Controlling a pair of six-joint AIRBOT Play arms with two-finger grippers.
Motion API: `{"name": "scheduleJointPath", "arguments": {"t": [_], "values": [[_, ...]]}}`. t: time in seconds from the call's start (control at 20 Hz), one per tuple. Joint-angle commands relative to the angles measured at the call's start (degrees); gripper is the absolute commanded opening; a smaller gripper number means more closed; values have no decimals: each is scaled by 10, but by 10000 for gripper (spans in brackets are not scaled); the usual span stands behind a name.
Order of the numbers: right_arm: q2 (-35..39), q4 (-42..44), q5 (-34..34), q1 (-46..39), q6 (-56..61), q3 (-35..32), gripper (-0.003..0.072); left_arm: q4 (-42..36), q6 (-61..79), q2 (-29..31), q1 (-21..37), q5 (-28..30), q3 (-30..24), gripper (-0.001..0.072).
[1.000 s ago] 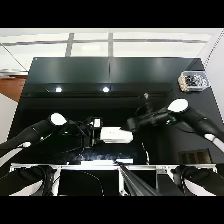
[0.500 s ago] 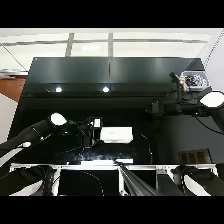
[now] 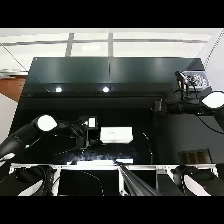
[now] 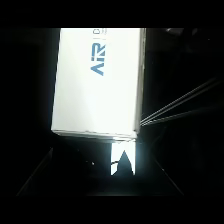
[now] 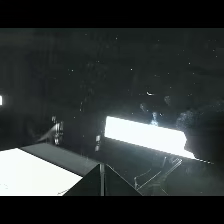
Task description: Fold the box and place the chain.
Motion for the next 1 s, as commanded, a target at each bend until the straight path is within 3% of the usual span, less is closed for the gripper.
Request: {"name": "scheduleJointPath", "arguments": {"t": [0.0,0.3,0.6,0.95], "values": [[0,-2,1,0,2,0,39,26,-70,62,2,-51,1,712],[0,-2,1,0,2,0,39,5,-141,7,-4,-36,63,713],[0,7,5,0,2,0,39,4,-143,-98,-113,50,125,713],[0,6,11,0,2,0,39,15,-143,-117,-144,69,127,713]]}}
